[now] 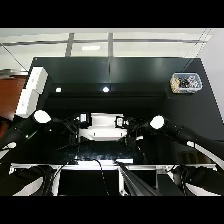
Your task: Fold the box and place the chain.
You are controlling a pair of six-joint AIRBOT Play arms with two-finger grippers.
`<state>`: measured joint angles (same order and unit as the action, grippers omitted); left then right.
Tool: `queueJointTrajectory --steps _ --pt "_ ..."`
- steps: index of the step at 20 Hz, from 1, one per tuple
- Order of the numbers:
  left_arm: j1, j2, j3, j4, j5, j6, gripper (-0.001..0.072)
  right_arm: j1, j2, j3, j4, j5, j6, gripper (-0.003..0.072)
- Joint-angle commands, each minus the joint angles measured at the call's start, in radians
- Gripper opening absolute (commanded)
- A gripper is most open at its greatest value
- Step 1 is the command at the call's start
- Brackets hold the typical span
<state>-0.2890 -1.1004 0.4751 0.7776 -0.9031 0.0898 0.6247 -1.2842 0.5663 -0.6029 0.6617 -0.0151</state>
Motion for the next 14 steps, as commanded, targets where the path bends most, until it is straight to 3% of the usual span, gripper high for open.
queueJointTrajectory --steps 1,3,5,8,14 --pt "-0.037 -0.01 0.0 0.008 0.047 0.015 0.0619 0.0 0.0 0.0 0.0 0.0 0.0 0.0407" --pt "-0.035 -0.013 0.0 0.006 0.047 0.011 0.0606 0.0 0.0 0.0 0.0 0.0 0.0 0.0407" --pt "-0.036 -0.013 0.0 -0.018 0.035 0.011 0.0444 0.0 0.0 0.0 0.0 0.0 0.0 0.0407" --pt "-0.038 -0.013 0.0 -0.036 0.027 0.011 0.029 0.0 0.0 0.0 0.0 0.0 0.0 0.0406" --pt "-0.066 -0.013 0.0 -0.036 0.055 0.011 0.0278 0.0 0.0 0.0 0.0 0.0 0.0 0.0407"
